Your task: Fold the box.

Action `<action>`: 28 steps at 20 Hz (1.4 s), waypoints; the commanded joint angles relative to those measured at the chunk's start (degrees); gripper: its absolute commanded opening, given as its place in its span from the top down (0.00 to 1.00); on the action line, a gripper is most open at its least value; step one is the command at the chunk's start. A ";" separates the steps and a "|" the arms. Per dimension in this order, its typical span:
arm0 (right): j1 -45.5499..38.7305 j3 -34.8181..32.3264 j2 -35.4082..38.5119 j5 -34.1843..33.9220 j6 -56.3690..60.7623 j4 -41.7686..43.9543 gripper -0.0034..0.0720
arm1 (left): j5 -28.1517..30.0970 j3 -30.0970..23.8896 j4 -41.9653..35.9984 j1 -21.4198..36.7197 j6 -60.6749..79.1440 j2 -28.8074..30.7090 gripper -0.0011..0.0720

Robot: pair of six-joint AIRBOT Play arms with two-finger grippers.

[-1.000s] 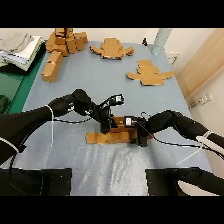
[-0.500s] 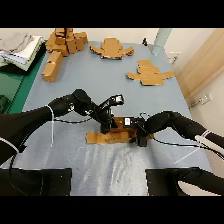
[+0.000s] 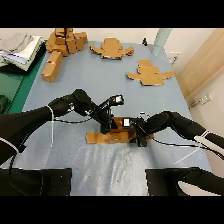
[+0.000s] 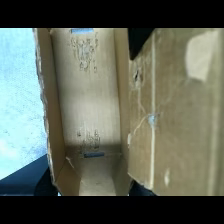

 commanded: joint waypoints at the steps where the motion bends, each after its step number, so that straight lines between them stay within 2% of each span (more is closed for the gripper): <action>1: 0.07 0.00 0.04 -0.17 0.02 -0.09 0.26 | 0.04 0.00 0.00 0.00 0.00 -0.04 0.97; 15: 0.07 0.00 0.04 -0.17 0.02 -0.09 0.26 | -1.07 0.00 0.02 0.04 -3.45 -0.04 0.96; 16: 0.04 0.00 0.04 -0.15 0.00 -0.09 0.26 | -1.46 0.02 0.26 0.15 -3.65 -0.02 0.78; 17: 0.07 0.00 0.04 -0.17 0.02 -0.09 0.26 | -1.57 0.02 0.24 0.52 -3.85 0.11 0.21; 18: 0.04 0.00 0.04 -0.17 0.00 -0.09 0.26 | -1.20 0.13 0.46 1.14 -6.27 0.35 0.02; 20: 0.07 0.00 0.04 -0.17 0.02 -0.09 0.26 | -2.01 0.24 2.71 3.30 -10.58 1.60 0.02; 23: 0.04 0.00 0.04 -0.17 0.00 -0.09 0.26 | -4.13 0.24 12.00 7.41 -22.43 5.05 0.02; 25: 0.04 0.00 0.04 -0.17 0.02 -0.09 0.26 | -10.40 0.24 17.86 9.62 -34.97 6.95 0.02; 26: 0.04 0.00 0.04 -0.17 0.00 -0.09 0.26 | -14.49 0.24 18.93 10.16 -40.70 7.23 0.10; 27: 0.04 -0.02 0.04 -0.17 0.02 -0.09 0.26 | -19.41 0.22 19.30 10.38 -45.55 7.23 0.62; 28: 0.04 -0.02 0.04 -0.17 0.02 -0.09 0.26 | -23.17 0.07 18.88 10.32 -48.46 7.19 0.96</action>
